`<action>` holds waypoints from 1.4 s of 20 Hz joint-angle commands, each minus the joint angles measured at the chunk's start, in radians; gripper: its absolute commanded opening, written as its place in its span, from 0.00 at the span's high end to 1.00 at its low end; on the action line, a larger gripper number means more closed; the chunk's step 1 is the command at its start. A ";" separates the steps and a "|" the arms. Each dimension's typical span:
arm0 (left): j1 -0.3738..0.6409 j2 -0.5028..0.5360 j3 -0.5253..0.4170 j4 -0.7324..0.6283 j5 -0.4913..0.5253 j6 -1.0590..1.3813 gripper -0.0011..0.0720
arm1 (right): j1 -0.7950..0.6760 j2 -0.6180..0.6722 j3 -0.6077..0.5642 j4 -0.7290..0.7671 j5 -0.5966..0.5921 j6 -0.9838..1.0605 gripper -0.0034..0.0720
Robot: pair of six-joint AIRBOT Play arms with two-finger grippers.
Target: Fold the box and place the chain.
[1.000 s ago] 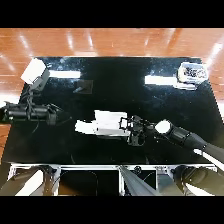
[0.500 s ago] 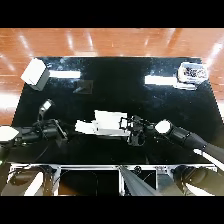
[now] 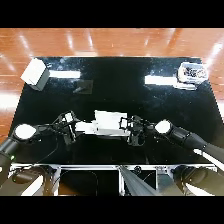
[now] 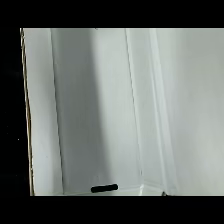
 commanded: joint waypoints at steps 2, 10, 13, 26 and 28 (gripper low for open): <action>-0.011 -0.123 0.103 -0.011 -0.005 0.051 0.23 | 0.000 -0.001 0.000 0.000 0.000 0.000 0.11; 0.068 -0.233 0.196 -0.035 -0.167 0.151 0.23 | 0.000 -0.001 0.000 0.001 0.000 0.000 0.11; 0.073 -0.274 0.196 -0.076 -0.167 0.364 0.23 | 0.000 -0.001 0.000 0.001 -0.002 0.002 0.11; 0.068 -0.418 0.198 -0.269 -0.268 0.572 0.23 | 0.000 -0.001 0.000 0.001 -0.013 0.011 0.11; 0.063 -0.418 0.200 -0.262 -0.253 0.521 0.23 | 0.000 -0.001 0.000 0.001 -0.013 0.011 0.11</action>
